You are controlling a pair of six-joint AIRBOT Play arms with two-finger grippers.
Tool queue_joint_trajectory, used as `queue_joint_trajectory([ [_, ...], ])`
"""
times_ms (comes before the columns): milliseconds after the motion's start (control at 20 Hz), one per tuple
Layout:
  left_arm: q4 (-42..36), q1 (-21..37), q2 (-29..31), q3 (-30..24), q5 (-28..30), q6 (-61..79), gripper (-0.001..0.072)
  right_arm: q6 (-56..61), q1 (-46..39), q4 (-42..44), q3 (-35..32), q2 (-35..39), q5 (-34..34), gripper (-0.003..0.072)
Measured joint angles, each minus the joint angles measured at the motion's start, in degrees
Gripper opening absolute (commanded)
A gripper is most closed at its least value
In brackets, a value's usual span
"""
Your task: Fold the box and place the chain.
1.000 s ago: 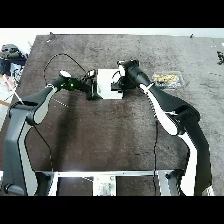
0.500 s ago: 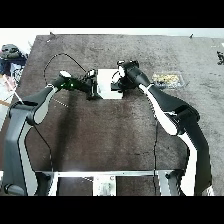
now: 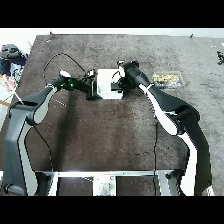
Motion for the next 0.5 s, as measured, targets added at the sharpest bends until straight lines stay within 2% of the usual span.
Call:
queue_joint_trajectory([
  [50,0.0,0.0,0.0,0.0,0.0,0.0,0.0447,0.0,0.1,0.0,0.0,0.3,-0.3,0.0179],
  [100,0.0,0.0,0.0,0.0,0.0,0.0,0.0447,0.0,0.1,0.2,0.0,0.4,-0.3,0.0292],
  [500,0.0,0.0,0.0,0.0,0.0,-0.3,0.0447,-0.4,0.1,1.3,0.0,0.9,-0.5,0.0307],
])
